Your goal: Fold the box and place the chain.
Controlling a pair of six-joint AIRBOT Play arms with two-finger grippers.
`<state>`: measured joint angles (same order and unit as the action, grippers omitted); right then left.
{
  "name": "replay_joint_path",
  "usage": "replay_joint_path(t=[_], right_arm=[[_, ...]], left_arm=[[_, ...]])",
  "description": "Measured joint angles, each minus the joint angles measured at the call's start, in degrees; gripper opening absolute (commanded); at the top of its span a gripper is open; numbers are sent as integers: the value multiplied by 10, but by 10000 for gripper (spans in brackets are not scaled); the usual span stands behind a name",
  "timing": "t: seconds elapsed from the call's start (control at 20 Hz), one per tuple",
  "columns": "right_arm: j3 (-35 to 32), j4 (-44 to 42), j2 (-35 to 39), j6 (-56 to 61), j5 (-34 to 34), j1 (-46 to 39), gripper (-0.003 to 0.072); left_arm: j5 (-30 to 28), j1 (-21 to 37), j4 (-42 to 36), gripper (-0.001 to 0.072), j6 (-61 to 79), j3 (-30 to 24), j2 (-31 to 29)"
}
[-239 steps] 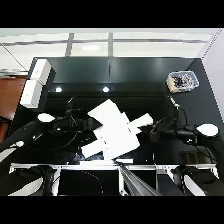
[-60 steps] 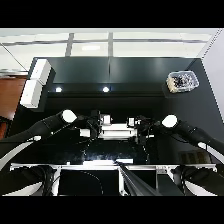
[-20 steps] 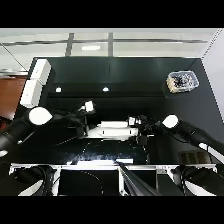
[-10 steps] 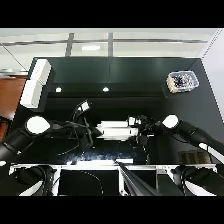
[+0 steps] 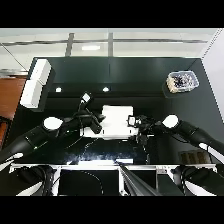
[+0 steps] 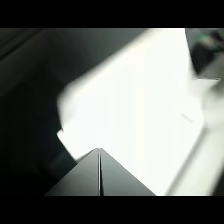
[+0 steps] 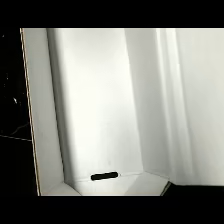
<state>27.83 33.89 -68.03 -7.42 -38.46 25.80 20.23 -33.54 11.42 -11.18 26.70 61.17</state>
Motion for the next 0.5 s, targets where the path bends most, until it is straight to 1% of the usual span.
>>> replay_joint_path(t=[0.15,0.25,0.35,0.5], right_arm=[[0,0,0,0,0,0,264],[0,0,0,0,0,0,264],[0,0,0,0,-1,0,264],[0,1,0,-1,-1,0,264]], left_arm=[[-26,-3,-9,30,13,0,22],[-34,-9,-10,30,17,0,35],[-32,-14,-2,31,19,0,43],[-16,-16,33,33,20,0,47]])
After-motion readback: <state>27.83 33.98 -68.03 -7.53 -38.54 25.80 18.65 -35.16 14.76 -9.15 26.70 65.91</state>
